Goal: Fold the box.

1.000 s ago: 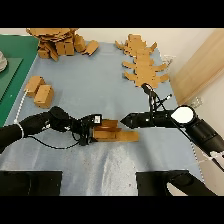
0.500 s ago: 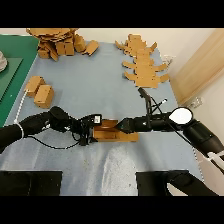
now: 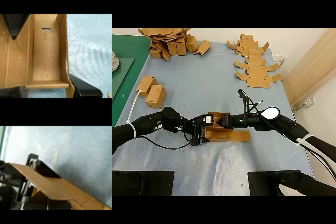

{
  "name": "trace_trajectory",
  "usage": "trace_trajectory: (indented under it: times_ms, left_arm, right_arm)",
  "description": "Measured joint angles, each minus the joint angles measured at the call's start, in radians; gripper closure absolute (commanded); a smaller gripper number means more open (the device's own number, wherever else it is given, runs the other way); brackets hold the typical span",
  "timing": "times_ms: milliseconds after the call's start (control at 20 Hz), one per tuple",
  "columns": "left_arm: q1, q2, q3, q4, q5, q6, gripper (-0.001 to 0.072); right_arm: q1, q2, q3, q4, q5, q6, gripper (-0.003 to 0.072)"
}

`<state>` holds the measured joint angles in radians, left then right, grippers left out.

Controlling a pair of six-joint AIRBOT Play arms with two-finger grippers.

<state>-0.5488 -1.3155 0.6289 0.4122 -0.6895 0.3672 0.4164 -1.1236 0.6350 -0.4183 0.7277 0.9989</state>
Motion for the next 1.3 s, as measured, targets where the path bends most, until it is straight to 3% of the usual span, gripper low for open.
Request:
trace_trajectory:
  times_ms: [500, 800, 1000, 1050, 1150, 1300]
  left_arm:
    - [0.000, -0.002, 0.000, 0.012, -0.006, 0.003, 0.0375]
    - [0.000, -0.002, 0.000, 0.010, -0.003, 0.004, 0.0375]
    - [0.000, -0.002, 0.000, 0.009, -0.001, 0.003, 0.0375]
    - [0.000, -0.002, 0.000, 0.008, -0.001, 0.002, 0.0375]
    - [0.000, -0.002, 0.000, 0.008, 0.000, -0.003, 0.0375]
    - [0.000, -0.002, 0.000, 0.008, 0.002, -0.024, 0.0374]
  right_arm:
    - [-0.002, -0.113, -0.034, -0.114, -0.152, -0.012, 0.0684]
    - [-0.009, -0.016, -0.040, -0.169, -0.187, -0.012, 0.0684]
    - [-0.067, 0.115, -0.040, -0.324, -0.169, 0.053, 0.0677]
    - [-0.089, 0.155, -0.040, -0.389, -0.133, 0.083, 0.0543]
    - [-0.127, 0.218, -0.041, -0.517, -0.031, 0.125, 0.0184]
    - [-0.145, 0.263, -0.043, -0.642, 0.169, 0.094, 0.0182]
